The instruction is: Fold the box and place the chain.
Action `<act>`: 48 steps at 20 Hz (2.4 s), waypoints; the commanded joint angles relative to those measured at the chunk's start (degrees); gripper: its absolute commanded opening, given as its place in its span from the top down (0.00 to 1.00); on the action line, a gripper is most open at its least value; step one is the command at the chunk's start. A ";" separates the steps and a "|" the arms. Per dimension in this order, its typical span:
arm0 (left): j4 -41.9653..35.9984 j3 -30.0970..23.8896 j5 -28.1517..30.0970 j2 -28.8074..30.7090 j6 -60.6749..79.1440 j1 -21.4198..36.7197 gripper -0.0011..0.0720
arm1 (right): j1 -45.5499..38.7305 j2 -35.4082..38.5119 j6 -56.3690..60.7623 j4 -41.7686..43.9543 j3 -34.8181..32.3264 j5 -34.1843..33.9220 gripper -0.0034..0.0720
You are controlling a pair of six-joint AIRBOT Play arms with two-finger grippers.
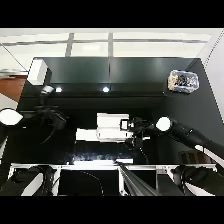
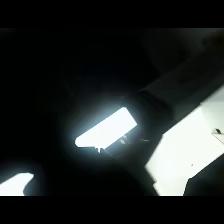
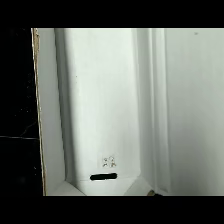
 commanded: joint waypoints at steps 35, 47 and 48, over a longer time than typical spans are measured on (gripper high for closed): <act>-21.31 0.66 -12.87 -18.86 -11.56 -11.85 0.02 | -0.02 0.00 0.04 0.02 -0.02 0.85 0.51; -9.07 6.08 1.49 -18.93 -36.35 -28.81 0.02 | -0.02 0.00 0.04 0.00 -0.02 1.01 0.51; -8.41 6.08 2.08 -18.93 -37.81 -29.55 0.02 | -0.02 0.00 0.04 0.00 -0.02 1.01 0.51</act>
